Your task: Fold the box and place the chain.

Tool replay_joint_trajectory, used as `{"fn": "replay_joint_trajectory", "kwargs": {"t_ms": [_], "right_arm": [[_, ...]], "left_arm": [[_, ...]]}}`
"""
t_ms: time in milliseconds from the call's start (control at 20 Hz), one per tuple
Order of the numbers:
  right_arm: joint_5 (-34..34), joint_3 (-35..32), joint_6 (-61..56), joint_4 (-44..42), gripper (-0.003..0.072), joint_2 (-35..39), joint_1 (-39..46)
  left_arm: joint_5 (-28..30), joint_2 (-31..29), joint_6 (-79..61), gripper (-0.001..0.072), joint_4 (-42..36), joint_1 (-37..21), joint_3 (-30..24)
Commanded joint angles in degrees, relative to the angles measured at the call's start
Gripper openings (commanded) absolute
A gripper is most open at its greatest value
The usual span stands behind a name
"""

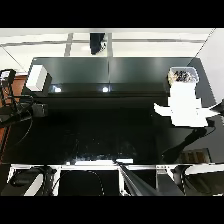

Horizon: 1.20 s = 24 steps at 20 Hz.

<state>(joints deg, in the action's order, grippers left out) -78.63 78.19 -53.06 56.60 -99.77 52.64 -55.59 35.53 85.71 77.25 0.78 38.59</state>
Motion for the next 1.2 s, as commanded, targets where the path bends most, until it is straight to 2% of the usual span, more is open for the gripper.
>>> {"fn": "replay_joint_trajectory", "kwargs": {"t_ms": [0,100,250,450,600,700,900,1000,1150], "right_arm": [[-4.2,0.5,2.6,-0.2,0.0014,-0.1,-1.1],[-6.1,0.3,2.6,-3.0,0.0014,2.4,-1.2],[-4.2,-3.3,2.6,-9.1,0.0014,9.8,-2.3],[-0.8,-13.6,2.5,-14.7,0.0013,21.0,-6.6],[3.2,-24.0,2.3,-16.5,0.0013,29.4,-14.3],[8.7,-32.3,1.3,-17.9,0.0012,35.1,-22.2],[27.8,-47.9,1.0,-31.1,0.0012,44.5,-40.2],[35.4,-50.8,1.0,-33.2,0.0013,45.5,-48.8],[40.3,-51.0,1.0,-34.1,0.0013,45.5,-57.3]], "left_arm": [[0.1,0.0,0.0,0.0025,0.0,0.0,0.0],[0.1,0.0,0.0,0.0025,0.0,0.0,0.0],[0.1,0.0,0.0,0.0025,0.0,0.0,0.0],[0.1,0.0,0.0,0.0025,0.0,0.0,0.0],[0.2,0.0,0.0,0.0025,0.0,0.0,0.0],[0.2,0.0,0.0,0.0025,-0.2,0.0,0.0],[1.9,0.1,0.0,0.0025,-0.9,0.0,-0.2],[2.7,0.2,0.0,0.0025,-1.8,0.0,-0.2],[2.8,0.2,0.0,0.0025,-5.9,0.0,-0.2]]}}
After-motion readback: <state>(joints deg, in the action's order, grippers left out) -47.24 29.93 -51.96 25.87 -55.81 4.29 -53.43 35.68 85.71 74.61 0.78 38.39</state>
